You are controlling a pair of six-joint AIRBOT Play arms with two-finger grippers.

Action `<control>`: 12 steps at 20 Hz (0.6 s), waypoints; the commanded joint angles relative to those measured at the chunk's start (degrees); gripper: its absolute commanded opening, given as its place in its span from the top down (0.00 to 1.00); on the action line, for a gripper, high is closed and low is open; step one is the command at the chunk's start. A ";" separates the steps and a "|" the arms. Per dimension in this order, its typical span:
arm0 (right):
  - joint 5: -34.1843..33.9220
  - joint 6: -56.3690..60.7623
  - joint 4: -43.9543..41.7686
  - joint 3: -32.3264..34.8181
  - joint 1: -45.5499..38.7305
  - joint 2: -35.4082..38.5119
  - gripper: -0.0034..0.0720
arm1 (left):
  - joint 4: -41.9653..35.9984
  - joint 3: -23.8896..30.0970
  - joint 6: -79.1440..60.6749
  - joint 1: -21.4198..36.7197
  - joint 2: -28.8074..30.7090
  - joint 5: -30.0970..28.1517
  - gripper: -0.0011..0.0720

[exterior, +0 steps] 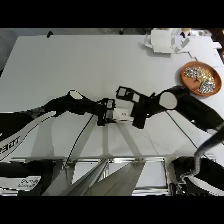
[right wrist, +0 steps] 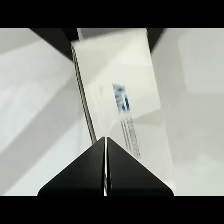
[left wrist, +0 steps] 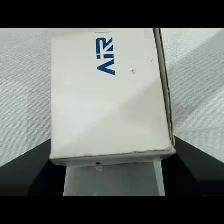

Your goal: Fold the box and place the chain.

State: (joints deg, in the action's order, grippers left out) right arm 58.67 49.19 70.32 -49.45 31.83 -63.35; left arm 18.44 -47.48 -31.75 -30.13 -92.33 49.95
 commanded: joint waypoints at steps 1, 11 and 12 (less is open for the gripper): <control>10.73 17.07 5.20 0.00 -6.27 6.91 0.93 | 0.22 -0.02 -0.13 0.02 0.02 0.00 0.64; 25.42 34.71 11.02 23.85 -24.57 34.82 0.93 | 0.24 -0.02 -0.13 0.02 0.02 -0.02 0.64; 25.77 34.86 11.15 24.44 -24.70 36.44 0.93 | 0.22 -0.02 -0.13 0.02 0.02 0.00 0.64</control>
